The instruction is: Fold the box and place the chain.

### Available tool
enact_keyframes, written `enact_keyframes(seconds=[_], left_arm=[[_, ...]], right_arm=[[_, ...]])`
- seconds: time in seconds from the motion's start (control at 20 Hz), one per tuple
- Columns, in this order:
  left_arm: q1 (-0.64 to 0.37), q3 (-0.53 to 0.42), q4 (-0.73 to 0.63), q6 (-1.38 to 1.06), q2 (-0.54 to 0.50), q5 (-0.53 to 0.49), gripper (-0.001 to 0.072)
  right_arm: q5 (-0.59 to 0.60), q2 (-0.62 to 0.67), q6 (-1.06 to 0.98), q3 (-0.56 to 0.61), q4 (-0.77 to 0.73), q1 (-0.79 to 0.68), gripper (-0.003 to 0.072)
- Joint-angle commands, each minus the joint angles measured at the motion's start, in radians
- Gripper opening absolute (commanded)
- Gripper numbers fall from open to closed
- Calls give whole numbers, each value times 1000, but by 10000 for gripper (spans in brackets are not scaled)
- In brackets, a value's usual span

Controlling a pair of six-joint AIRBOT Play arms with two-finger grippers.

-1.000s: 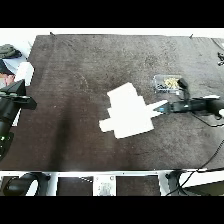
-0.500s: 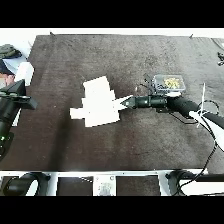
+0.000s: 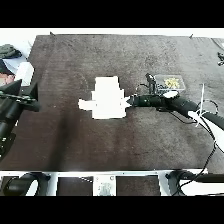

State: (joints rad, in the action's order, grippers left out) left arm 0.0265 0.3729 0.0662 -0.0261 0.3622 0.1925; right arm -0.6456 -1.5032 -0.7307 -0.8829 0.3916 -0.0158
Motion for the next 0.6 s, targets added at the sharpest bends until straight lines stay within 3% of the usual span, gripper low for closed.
enact_keyframes(seconds=[0.0,0.35,0.55], left_arm=[[1,22,0,-70,79,77,474],[1,257,0,-49,526,284,474],[2,437,7,-6,756,466,475]], right_arm=[[22,1,-26,-1,31,-6,-16],[-2,0,-48,0,32,-6,-16],[6,1,58,4,16,0,-16]])
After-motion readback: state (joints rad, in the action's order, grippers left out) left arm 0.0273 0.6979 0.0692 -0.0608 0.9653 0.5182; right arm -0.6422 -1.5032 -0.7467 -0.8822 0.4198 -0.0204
